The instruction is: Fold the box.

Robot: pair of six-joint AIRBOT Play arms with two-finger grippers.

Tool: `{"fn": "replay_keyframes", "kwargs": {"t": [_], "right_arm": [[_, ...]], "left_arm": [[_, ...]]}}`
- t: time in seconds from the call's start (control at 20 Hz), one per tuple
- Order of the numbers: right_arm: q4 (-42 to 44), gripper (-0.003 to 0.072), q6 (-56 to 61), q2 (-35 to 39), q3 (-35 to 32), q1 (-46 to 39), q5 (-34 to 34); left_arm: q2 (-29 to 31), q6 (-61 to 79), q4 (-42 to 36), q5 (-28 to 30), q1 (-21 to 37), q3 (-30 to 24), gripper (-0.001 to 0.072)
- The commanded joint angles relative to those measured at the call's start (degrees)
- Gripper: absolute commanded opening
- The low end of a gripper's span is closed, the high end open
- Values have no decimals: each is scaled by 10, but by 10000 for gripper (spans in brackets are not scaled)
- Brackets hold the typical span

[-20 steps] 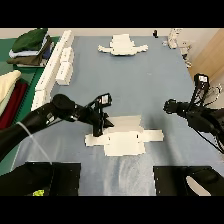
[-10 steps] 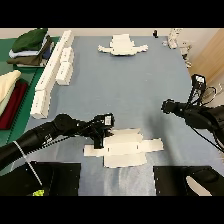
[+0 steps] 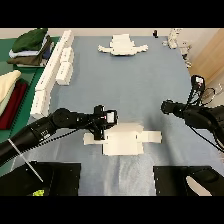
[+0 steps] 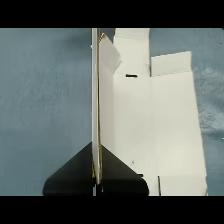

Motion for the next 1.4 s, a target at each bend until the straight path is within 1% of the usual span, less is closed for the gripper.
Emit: {"fn": "replay_keyframes", "kwargs": {"t": [0.0, 0.2, 0.25, 0.35, 0.4, 0.5, 0.75, 0.8, 0.85, 1.0, 1.05, 1.15, 1.35], "right_arm": [[10, 458, 0, 0, 0, 0, -3], [18, 458, 0, 0, 0, 0, -3], [20, 457, 0, 0, 0, 0, -3], [26, 458, 0, 0, 0, 0, -3], [28, 458, 0, 0, 0, 0, -3], [29, 458, 0, 0, 0, 0, -3], [33, 457, 0, 0, 0, 0, -4], [33, 457, 0, 0, 0, 0, -4], [34, 458, 0, 0, 0, 0, -4], [35, 458, 0, 0, 0, 0, -4], [35, 458, 0, 0, 0, 0, -4], [35, 458, 0, 0, 0, 0, -4], [35, 458, 0, 0, 0, 0, -4]], "left_arm": [[41, 2, 24, 56, -17, -15, 5], [115, 11, 24, 192, -87, -119, 6], [121, 11, 24, 224, -108, -144, 6], [119, 11, 24, 262, -146, -177, 6], [115, 11, 24, 277, -162, -187, 7], [107, 3, 23, 285, -174, -193, 7], [91, -25, 17, 283, -166, -188, 11], [91, -44, 16, 267, -152, -176, 11], [91, -63, 16, 232, -131, -160, 11], [89, -64, 20, 62, -41, -103, 11], [88, -57, 20, 22, -16, -90, 11], [83, -36, 18, -17, 14, -73, 11], [54, 16, -1, -53, 18, -60, 11]]}}
